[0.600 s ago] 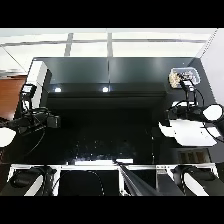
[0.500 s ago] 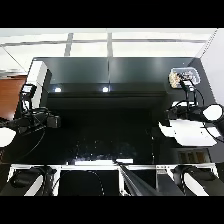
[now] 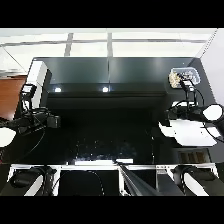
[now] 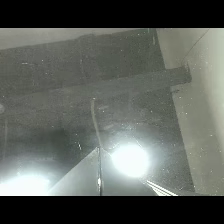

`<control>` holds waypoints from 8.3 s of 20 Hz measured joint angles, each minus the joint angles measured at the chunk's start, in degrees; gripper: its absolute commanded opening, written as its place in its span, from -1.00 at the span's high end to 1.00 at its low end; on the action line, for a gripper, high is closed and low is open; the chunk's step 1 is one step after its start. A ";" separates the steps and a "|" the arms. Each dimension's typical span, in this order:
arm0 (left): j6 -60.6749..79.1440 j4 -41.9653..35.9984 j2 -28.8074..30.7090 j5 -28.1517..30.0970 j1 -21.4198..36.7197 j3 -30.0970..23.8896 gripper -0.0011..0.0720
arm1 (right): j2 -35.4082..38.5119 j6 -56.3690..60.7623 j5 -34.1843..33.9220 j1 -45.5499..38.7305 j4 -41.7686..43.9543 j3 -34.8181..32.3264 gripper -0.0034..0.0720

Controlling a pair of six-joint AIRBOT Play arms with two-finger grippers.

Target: Fold the box and place the chain.

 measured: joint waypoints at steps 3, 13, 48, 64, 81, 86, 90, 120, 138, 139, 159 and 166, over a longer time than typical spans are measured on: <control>0.00 0.00 0.00 0.00 0.00 0.00 0.91 | 0.00 0.00 0.00 0.00 0.00 0.00 0.88; 0.00 0.00 0.00 -0.02 0.00 0.02 0.90 | 0.00 -0.35 -13.44 -0.33 17.92 0.92 -0.97; 0.00 0.00 0.00 0.00 0.00 0.02 0.90 | -24.72 -15.80 25.05 -56.24 -5.77 23.15 -0.96; -0.02 0.02 0.00 -0.02 0.00 0.00 0.90 | -24.09 -17.49 30.67 -49.70 4.59 27.32 0.88; 0.00 0.02 0.00 0.13 0.00 0.00 0.90 | -1.29 -9.29 9.25 -8.63 32.00 -0.72 0.88; -0.02 -0.11 -0.07 0.90 0.00 -0.02 0.91 | -0.76 -8.44 -3.87 5.53 37.77 -9.16 0.88; 0.02 -5.31 -2.14 5.31 0.00 -0.11 -0.10 | -0.70 -8.35 -10.49 12.09 39.15 -11.30 0.88; 32.79 -40.68 -75.41 -40.70 -6.05 49.90 0.08 | -0.70 -8.24 -13.33 14.99 39.65 -12.04 0.88; 37.59 -36.15 -73.24 -40.85 -7.61 50.36 0.92 | -0.52 -8.26 3.98 9.16 26.69 -1.88 -0.86; 38.56 -36.24 -70.90 -39.36 -8.26 48.33 0.92 | -0.46 -8.26 7.65 7.69 24.00 0.57 -0.86; 92.83 -43.95 -50.03 3.15 -20.48 18.23 0.90 | -0.22 -21.59 11.10 3.13 9.49 6.97 -0.86; 94.47 -41.75 -52.68 4.39 -21.68 20.22 0.90 | -0.24 -29.38 10.67 8.00 10.05 1.66 -0.86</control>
